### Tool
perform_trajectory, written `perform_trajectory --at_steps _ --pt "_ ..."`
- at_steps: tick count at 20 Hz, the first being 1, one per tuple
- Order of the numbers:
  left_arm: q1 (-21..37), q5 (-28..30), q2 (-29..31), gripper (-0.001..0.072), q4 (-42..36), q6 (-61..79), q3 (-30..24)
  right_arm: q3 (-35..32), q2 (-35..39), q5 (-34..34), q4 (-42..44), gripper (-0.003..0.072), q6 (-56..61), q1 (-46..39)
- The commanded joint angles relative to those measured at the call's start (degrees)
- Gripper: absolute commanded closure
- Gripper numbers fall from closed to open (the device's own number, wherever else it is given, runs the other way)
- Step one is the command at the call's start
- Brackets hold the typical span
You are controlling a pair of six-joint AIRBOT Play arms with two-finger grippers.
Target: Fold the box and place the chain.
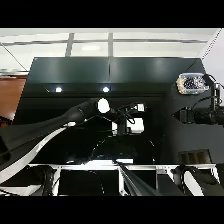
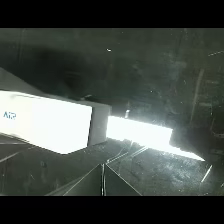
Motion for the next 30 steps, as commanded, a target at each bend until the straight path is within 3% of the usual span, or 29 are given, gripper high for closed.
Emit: perform_trajectory --at_steps 1,2,4,5,10,13,16,18,22,26,30 --pt "-1.81 6.47 -1.38 0.0002 1.40 -3.08 0.02 -0.04 0.04 0.02 0.00 0.0673 0.02 -0.02" --pt "-1.68 5.77 -1.55 0.0044 1.55 -3.82 0.02 -0.04 0.04 0.00 0.00 0.0673 0.00 -0.02" --pt "-0.98 2.69 -1.44 0.0369 3.58 -3.87 0.07 -0.04 0.04 0.00 0.00 0.0673 0.00 -0.02" --pt "-0.42 0.81 -1.07 0.0385 5.18 -3.89 0.07 -0.04 0.04 0.00 0.00 0.0673 0.00 -0.02" --pt "7.39 -4.76 6.56 0.0387 17.81 -16.02 0.07 -0.04 0.04 0.00 0.00 0.0673 0.00 -0.02" --pt "18.75 -9.05 12.24 0.0387 31.78 -28.81 0.07 -0.04 0.04 -0.11 0.02 0.0673 0.02 -0.02" --pt "34.58 -6.14 14.34 0.0387 40.83 -40.15 0.42 -0.04 0.04 0.02 0.33 0.0673 0.70 -0.02" --pt "45.51 -4.07 11.39 0.0387 40.13 -40.61 4.00 -0.04 0.04 0.57 2.16 0.0673 2.19 -0.02" --pt "59.25 -8.02 -2.05 0.0386 36.79 -44.59 20.83 -0.04 0.04 2.21 6.43 0.0673 2.27 0.00" --pt "63.93 -5.77 -14.25 0.0387 31.82 -45.42 33.88 -0.04 0.04 2.97 9.57 0.0673 2.78 0.02" --pt "63.73 -5.40 -22.62 0.0387 31.98 -45.42 40.06 -0.04 0.04 1.55 10.27 0.0673 2.78 0.02"
